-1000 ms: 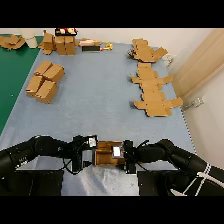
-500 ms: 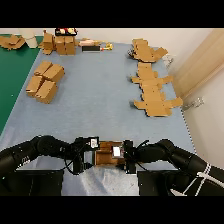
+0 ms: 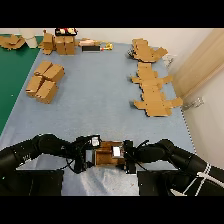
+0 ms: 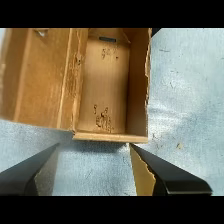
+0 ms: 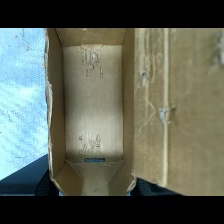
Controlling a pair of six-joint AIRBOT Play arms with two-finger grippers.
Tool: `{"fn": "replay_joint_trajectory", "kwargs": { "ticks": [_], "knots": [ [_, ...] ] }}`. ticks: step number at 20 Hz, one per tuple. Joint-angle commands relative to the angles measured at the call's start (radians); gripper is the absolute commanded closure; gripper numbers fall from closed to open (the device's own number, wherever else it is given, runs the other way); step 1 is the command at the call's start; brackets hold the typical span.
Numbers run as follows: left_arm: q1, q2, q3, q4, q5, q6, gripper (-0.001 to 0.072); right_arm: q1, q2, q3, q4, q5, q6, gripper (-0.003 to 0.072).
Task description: Fold the box.
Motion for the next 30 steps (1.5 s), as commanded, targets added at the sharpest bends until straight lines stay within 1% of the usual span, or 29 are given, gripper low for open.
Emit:
{"fn": "replay_joint_trajectory", "kwargs": {
  "ticks": [1, 4, 6, 13, 18, 20, 24, 28, 30],
  "knots": [
    [0.000, -0.017, 0.013, -0.004, -0.027, -0.001, 0.0012, 0.000, 0.000, 0.001, 0.000, 0.000, 0.000, 0.0252],
    [0.000, -0.019, 0.013, 0.058, -0.104, -0.008, 0.0012, 0.000, 0.000, 0.001, 0.000, 0.000, 0.000, 0.0252],
    [0.000, -0.018, 0.013, 0.096, -0.113, -0.010, 0.0013, 0.000, 0.000, 0.001, 0.000, 0.000, 0.000, 0.0252],
    [-0.005, -0.023, 0.019, 0.043, -0.034, -0.009, 0.0013, 0.000, 0.000, 0.001, 0.000, 0.000, 0.000, 0.0252],
    [-0.076, -0.051, 0.019, 0.035, -0.015, -0.019, 0.0012, 0.000, 0.000, 0.001, 0.000, 0.000, 0.000, 0.0252],
    [-0.080, -0.058, 0.019, 0.035, -0.001, -0.036, 0.0012, 0.000, 0.000, 0.001, 0.000, 0.000, 0.000, 0.0252],
    [-0.081, -0.069, 0.021, 0.016, 0.059, -0.035, 0.0012, 0.000, 0.000, 0.001, 0.000, 0.000, 0.000, 0.0252],
    [-0.095, -0.090, 0.054, 0.014, 0.056, -0.035, 0.0013, 0.000, 0.000, 0.001, 0.000, 0.000, 0.000, 0.0252],
    [-0.110, -0.101, 0.055, 0.015, 0.055, -0.035, 0.0013, 0.000, 0.000, 0.001, 0.000, 0.000, 0.000, 0.0252]
  ]
}}
